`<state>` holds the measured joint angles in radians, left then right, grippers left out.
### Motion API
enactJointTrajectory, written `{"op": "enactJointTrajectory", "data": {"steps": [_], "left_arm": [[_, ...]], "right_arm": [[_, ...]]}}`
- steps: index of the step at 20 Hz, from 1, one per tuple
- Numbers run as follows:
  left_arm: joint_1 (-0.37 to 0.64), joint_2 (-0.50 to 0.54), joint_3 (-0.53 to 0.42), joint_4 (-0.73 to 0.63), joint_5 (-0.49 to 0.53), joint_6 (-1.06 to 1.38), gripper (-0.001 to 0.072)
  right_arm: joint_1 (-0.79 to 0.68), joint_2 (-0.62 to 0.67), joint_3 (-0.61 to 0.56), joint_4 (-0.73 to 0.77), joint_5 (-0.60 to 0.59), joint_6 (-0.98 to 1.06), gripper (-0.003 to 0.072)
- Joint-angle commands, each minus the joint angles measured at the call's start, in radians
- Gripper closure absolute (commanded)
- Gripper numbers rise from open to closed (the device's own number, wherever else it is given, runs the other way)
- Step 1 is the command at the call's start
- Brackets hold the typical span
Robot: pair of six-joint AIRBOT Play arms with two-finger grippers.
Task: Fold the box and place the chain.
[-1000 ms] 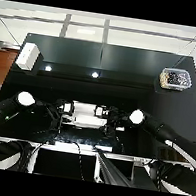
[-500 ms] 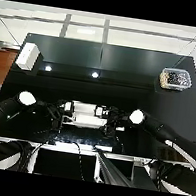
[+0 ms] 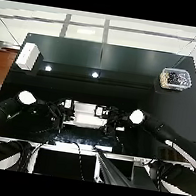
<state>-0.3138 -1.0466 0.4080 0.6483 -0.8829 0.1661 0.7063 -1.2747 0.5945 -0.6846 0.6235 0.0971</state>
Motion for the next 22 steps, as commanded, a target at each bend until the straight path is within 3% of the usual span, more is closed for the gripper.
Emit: {"op": "enactJointTrajectory", "data": {"steps": [1,4,8,11,13,15,16,20,21,22], "left_arm": [[0.0,-0.01,0.001,-0.062,-0.002,0.002,0.0555],[0.0,-0.034,0.001,-0.069,-0.004,0.002,0.0644],[-0.009,-0.055,0.001,-0.13,0.0,0.007,0.0643],[-0.06,-0.068,0.001,-0.129,0.066,0.01,0.0639],[-0.069,-0.068,0.001,-0.13,0.101,0.009,0.0589],[-0.069,-0.068,0.001,-0.129,0.101,0.009,0.0458],[-0.069,-0.068,0.001,-0.129,0.094,0.009,0.0429],[-0.069,-0.068,0.001,-0.128,0.085,-0.019,0.0441],[-0.069,-0.068,0.001,-0.126,0.085,-0.018,0.0519],[-0.069,-0.068,0.001,-0.126,0.085,-0.019,0.0523]], "right_arm": [[0.001,0.0,0.0,0.0,0.001,0.0,0.0222],[0.001,0.0,0.0,0.0,0.0,0.0,0.0222],[0.001,0.0,0.0,0.0,0.0,0.0,0.0222],[0.001,0.0,0.0,0.0,0.0,0.0,0.0222],[0.001,0.0,0.0,0.0,0.0,0.0,0.0222],[0.001,0.0,0.0,0.0,0.0,0.0,0.0222],[0.001,0.0,0.0,0.0,0.0,0.0,0.0222],[0.001,0.0,0.0,0.0,0.0,0.0,0.0222],[0.001,0.0,0.0,0.0,0.0,0.0,0.0222],[0.001,0.0,0.0,0.0,0.0,0.0,0.0222]]}}
